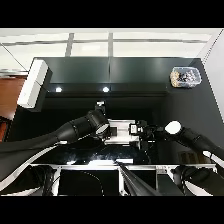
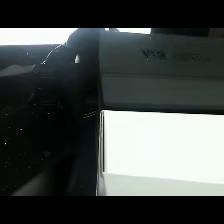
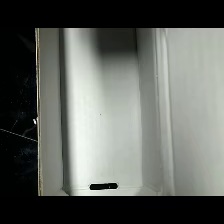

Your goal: Fold the box and place the chain.

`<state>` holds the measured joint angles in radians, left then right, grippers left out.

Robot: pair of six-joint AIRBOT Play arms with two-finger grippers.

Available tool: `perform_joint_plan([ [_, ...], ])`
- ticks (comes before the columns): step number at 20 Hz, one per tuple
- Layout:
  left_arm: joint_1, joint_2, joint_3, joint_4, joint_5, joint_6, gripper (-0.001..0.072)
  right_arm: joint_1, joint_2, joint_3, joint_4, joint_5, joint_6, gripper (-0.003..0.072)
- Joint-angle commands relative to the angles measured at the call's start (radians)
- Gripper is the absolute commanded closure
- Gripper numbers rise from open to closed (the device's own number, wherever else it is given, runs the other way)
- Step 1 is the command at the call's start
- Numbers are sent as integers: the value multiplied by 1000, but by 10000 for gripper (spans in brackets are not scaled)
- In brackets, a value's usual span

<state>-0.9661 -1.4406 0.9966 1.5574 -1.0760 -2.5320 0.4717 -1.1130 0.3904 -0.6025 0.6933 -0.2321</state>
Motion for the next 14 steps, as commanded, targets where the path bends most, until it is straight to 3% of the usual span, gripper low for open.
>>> perform_joint_plan([
  [1, -5, -6, 12, -2, 0, -8, 489, 1, 0, 0, 0, -1, 0, 284],
  [14, -5, -17, 18, -5, -2, -8, 498, 1, 0, 0, 0, -2, 0, 284],
])
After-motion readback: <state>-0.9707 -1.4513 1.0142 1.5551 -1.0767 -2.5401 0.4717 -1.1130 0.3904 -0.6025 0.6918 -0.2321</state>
